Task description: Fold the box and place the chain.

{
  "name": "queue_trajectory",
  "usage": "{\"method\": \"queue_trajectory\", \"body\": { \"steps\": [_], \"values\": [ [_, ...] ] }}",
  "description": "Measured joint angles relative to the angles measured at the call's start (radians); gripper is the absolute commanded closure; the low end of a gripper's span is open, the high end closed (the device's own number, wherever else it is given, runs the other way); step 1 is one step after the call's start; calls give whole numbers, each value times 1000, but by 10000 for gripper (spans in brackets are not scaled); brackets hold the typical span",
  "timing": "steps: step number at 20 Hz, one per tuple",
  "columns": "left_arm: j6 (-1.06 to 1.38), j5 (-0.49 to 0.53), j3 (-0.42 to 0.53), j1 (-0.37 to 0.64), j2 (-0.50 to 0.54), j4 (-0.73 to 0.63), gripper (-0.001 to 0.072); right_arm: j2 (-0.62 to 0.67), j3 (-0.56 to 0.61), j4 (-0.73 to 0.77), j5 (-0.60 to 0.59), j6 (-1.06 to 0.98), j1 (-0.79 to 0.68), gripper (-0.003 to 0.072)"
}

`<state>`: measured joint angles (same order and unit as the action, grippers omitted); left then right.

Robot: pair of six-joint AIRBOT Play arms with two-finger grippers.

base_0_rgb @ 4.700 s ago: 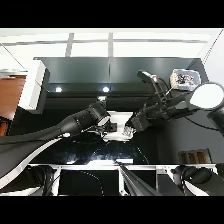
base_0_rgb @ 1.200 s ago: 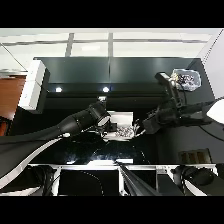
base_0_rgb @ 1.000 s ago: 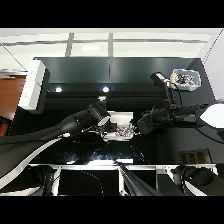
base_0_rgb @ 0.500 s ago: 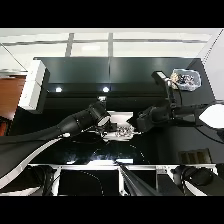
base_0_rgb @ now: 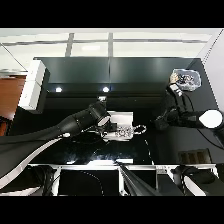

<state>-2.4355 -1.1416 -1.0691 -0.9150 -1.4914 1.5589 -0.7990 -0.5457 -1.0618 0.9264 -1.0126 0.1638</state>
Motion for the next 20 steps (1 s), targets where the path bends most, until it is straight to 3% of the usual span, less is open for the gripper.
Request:
{"method": "queue_trajectory", "body": {
  "steps": [8,14,20],
  "values": [
    [-2,-14,0,0,0,-1,681,-87,114,116,-193,515,113,-27],
    [0,-19,0,0,0,0,681,-209,123,304,-225,946,173,-22],
    [0,-20,0,0,0,0,681,-244,124,386,-216,1143,185,-22]
  ]
}}
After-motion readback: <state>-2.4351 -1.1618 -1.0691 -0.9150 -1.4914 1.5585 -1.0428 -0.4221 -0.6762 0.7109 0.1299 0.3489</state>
